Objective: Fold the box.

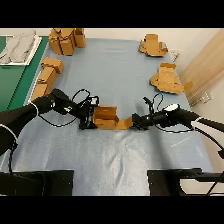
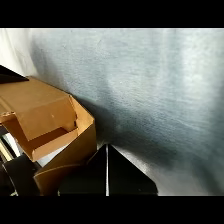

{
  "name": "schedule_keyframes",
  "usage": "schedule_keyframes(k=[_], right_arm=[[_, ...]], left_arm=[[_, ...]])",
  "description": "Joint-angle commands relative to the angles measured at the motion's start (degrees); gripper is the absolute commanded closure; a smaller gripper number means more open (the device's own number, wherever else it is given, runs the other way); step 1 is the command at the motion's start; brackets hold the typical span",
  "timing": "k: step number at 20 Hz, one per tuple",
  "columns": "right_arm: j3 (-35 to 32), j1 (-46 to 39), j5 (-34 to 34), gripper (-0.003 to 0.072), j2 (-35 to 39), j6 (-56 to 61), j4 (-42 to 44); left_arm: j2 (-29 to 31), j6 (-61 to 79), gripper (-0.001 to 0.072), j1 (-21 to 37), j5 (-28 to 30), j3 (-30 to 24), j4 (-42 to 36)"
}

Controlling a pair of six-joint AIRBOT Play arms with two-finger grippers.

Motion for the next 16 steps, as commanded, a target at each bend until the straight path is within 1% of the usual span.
schedule_keyframes(k=[1, 4, 6, 7, 8, 9, 13, 14, 15, 16], right_arm=[[0.87, 0.52, 0.11, 0.0679, -0.02, -2.56, 3.58], [2.38, 0.57, 3.39, 0.0678, 0.09, -5.66, 8.02], [2.69, 0.57, 4.28, 0.0675, 0.04, -6.69, 10.6], [2.69, 0.57, 4.66, 0.0623, 0.04, -7.04, 11.47], [2.69, 0.57, 5.03, 0.0555, 0.04, -7.26, 12.07], [2.69, 0.57, 5.95, 0.0513, 0.04, -7.91, 12.63], [2.69, 0.87, 7.28, 0.0513, 0.02, -8.0, 13.57], [2.69, 1.51, 7.21, 0.0496, -0.09, -7.93, 13.62], [2.69, 2.23, 7.17, 0.0443, -0.31, -7.89, 13.88], [2.69, 3.04, 7.19, 0.0443, -0.57, -7.89, 14.38]], left_arm=[[-0.02, 0.04, 0.0422, 0.02, 0.0, 0.04, 0.02], [-0.02, 0.04, 0.0422, 0.02, 0.0, 0.04, 0.04], [-0.04, 0.04, 0.0422, 0.02, -0.02, 0.04, 0.04], [-0.02, 0.02, 0.0422, 0.02, -0.02, 0.04, 0.04], [-0.02, 0.02, 0.0422, 0.02, -0.04, 0.02, 0.02], [-0.02, 0.02, 0.0422, 0.02, -0.04, 0.04, 0.04], [-0.02, 0.02, 0.0422, 0.02, -0.02, 0.04, 0.04], [-0.02, 0.04, 0.0422, 0.02, -0.02, 0.04, 0.04], [-0.02, 0.04, 0.0422, 0.02, -0.02, 0.04, 0.04], [-0.02, 0.04, 0.0422, 0.02, 0.0, 0.04, 0.02]])
